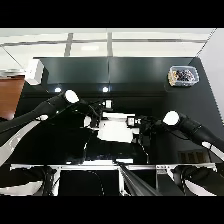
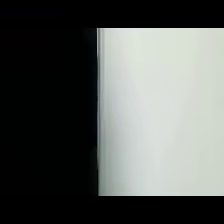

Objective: Fold the box and place the chain.

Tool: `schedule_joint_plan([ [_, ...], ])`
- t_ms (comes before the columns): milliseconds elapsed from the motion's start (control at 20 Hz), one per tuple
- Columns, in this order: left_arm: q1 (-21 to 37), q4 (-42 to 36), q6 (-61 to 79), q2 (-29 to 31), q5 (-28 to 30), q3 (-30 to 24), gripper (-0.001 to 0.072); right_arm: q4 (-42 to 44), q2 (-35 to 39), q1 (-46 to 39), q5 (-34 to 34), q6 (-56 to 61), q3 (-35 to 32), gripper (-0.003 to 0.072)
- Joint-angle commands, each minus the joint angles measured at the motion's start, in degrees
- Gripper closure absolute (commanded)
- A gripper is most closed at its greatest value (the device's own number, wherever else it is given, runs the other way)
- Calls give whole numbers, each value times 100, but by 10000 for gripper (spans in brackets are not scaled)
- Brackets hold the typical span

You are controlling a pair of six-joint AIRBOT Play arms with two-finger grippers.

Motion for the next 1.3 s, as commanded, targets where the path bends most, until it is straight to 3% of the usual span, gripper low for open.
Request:
schedule_joint_plan([
  [0, -2, -11, -2, -4, 13, 7, 684, -76, 0, 74, -118, -26, -2, -15],
  [250, -2, -11, -2, -4, 13, 7, 684, -461, 0, 81, 199, -168, -4, -16],
  [800, -2, -11, -4, -4, 9, 7, 684, 428, 22, 262, -466, -175, -2, -15],
  [1000, -2, -11, -4, -4, -22, 7, 684, 435, 275, -131, -804, -170, 0, -16],
  [1250, -2, -11, -4, -4, -31, 7, 684, 887, 385, -688, -586, -809, 0, -16],
])
